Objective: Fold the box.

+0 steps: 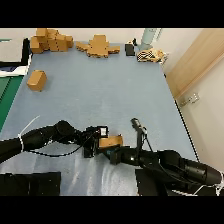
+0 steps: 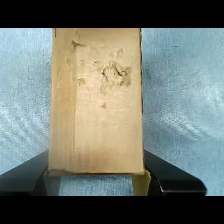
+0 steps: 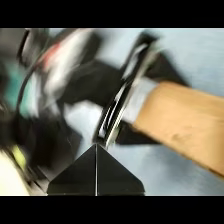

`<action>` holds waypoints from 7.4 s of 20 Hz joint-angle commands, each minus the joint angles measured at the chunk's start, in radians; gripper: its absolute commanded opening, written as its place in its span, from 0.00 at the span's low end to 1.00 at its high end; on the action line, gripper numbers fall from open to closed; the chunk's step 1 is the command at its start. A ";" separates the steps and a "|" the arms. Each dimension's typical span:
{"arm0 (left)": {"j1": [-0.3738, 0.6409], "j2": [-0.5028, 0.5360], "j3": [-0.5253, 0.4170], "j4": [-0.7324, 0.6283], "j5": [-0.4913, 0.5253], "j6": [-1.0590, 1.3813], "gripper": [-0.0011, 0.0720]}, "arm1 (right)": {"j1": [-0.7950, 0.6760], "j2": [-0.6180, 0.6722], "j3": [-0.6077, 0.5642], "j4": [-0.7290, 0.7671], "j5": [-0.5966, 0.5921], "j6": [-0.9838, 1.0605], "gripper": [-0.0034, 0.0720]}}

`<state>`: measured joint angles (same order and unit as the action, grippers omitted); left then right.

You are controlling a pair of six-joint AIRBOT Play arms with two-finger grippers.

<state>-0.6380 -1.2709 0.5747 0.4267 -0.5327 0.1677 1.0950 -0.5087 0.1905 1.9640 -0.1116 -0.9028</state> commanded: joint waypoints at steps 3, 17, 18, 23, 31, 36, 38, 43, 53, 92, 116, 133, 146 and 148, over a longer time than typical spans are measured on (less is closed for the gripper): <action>0.000 0.000 0.001 0.000 0.000 0.000 0.66 | -0.016 -0.022 -0.142 -0.071 0.368 0.454 0.05; 0.000 0.000 0.001 0.000 0.000 0.000 0.66 | -0.017 -0.065 -0.142 -0.071 0.233 0.477 0.05; 0.000 0.000 0.001 0.000 0.000 0.000 0.66 | -0.017 -0.066 -0.142 -0.071 0.229 0.477 0.05; 0.000 0.000 0.001 0.000 0.000 0.000 0.66 | -0.017 -0.119 -0.142 -0.043 0.232 0.478 0.05; 0.000 0.000 0.001 0.000 0.000 0.000 0.66 | -0.017 -0.158 -0.142 -0.021 0.231 0.478 0.05; 0.000 0.000 0.001 0.000 0.000 0.000 0.66 | -0.017 -0.111 -0.123 -0.050 0.240 0.475 0.05; 0.000 0.000 0.001 0.000 0.000 0.000 0.66 | -0.017 -0.053 -0.108 -0.105 0.192 0.473 0.05; 0.000 0.000 0.001 0.000 0.000 0.000 0.66 | -0.059 0.090 -0.011 -0.376 -0.189 0.466 0.05; 0.000 0.000 0.001 0.000 0.000 0.000 0.66 | -0.216 0.025 0.286 -0.900 -1.080 0.337 0.05; 0.409 0.150 0.004 0.050 0.217 -0.409 0.66 | -0.665 -0.712 0.706 -0.636 -0.988 -0.048 0.05; 1.081 -0.251 0.330 0.045 0.254 -0.402 0.66 | -0.665 -0.712 0.706 -0.636 -0.988 -0.048 0.05; 1.020 -0.525 0.812 0.482 0.109 -0.814 0.66 | -0.665 -0.712 0.706 -0.636 -0.988 -0.048 0.05; 1.018 -0.569 0.876 0.629 -0.108 -0.954 0.70 | -0.665 -0.712 0.706 -0.636 -0.988 -0.048 0.05; 1.020 -0.568 0.877 0.637 -0.108 -0.968 0.98 | -0.665 -0.712 0.706 -0.636 -0.988 -0.048 0.05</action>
<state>0.3786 -1.8374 1.4425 1.0382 -0.6163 -0.7704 0.4305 -1.2201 0.8955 1.3277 -1.0996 -0.9508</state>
